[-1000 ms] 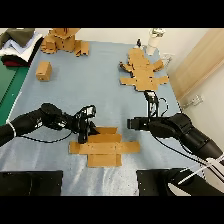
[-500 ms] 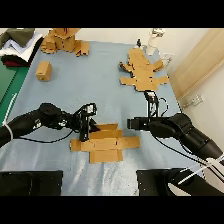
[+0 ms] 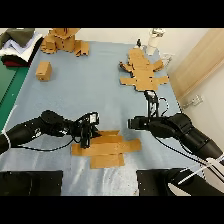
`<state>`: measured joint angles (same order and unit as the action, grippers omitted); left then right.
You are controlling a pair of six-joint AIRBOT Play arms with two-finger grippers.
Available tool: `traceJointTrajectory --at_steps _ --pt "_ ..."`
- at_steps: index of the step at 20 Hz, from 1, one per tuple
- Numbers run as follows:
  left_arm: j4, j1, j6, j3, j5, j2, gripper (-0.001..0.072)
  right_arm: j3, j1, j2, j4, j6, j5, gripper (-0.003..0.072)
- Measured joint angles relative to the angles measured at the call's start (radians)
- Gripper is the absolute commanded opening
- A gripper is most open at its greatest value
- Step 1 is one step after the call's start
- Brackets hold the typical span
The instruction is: Fold the box.
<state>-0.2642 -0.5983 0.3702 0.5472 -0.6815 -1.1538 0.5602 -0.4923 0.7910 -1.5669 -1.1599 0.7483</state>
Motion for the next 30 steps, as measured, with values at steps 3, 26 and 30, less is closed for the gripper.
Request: traceJointTrajectory --at_steps 3,26,30 --pt "0.006 -0.004 0.002 -0.008 -0.013 -0.010 0.0016 0.000 0.000 0.000 0.001 -0.005 -0.001 0.0002" --pt "-0.007 -0.008 -0.065 -0.013 -0.134 -0.017 0.0017 0.000 -0.117 -0.089 -0.182 -0.094 0.375 0.0000" --pt "-0.006 -0.008 -0.065 -0.013 -0.138 -0.017 0.0017 -0.007 -0.360 -0.157 -0.273 -0.119 0.513 -0.0001"
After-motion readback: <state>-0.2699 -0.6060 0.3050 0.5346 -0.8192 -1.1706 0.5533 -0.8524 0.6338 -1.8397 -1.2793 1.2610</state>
